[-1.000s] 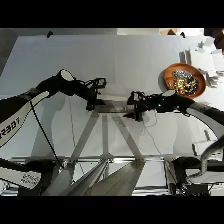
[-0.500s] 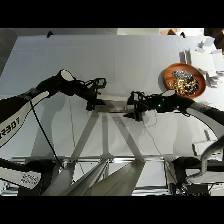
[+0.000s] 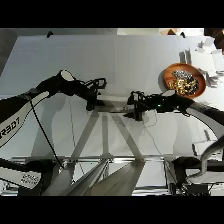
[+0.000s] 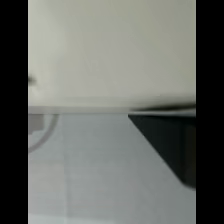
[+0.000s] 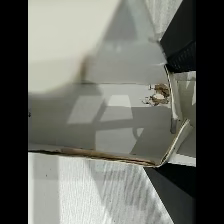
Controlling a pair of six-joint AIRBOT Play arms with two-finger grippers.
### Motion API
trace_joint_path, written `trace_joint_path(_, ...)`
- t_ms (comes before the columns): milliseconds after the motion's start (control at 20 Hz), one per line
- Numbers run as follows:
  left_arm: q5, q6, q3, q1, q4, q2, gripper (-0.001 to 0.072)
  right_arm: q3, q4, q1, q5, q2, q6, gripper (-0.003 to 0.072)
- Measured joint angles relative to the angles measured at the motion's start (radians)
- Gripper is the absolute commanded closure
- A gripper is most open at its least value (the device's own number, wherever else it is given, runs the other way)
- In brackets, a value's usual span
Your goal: Fold the box and place the chain.
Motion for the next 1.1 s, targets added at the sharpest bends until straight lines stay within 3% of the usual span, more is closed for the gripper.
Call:
trace_joint_path(50, 0.000, 0.000, 0.000, 0.000, -0.002, 0.002, 0.0412, 0.000, 0.000, 0.000, 0.000, 0.000, 0.000, 0.0151)
trace_joint_path(350, -0.008, -0.022, 0.000, 0.000, 0.005, 0.043, 0.0415, 0.000, -0.001, 0.000, 0.003, 0.000, 0.000, 0.0151)
trace_joint_path(600, -0.046, -0.122, 0.000, 0.040, 0.093, 0.126, 0.0425, 0.000, -0.001, 0.000, 0.004, 0.000, 0.000, 0.0151)
trace_joint_path(700, -0.086, -0.159, 0.000, 0.076, 0.128, 0.166, 0.0492, 0.000, -0.001, 0.000, 0.004, 0.000, 0.000, 0.0151)
trace_joint_path(750, -0.105, -0.183, 0.000, 0.088, 0.150, 0.189, 0.0630, 0.000, -0.001, 0.000, 0.004, 0.000, 0.000, 0.0151)
trace_joint_path(800, -0.119, -0.211, -0.001, 0.095, 0.176, 0.211, 0.0696, 0.000, -0.001, 0.000, 0.004, 0.000, 0.000, 0.0151)
trace_joint_path(1100, -0.184, -0.344, -0.069, 0.041, 0.229, 0.312, 0.0700, 0.000, -0.001, 0.000, 0.005, 0.000, 0.000, 0.0151)
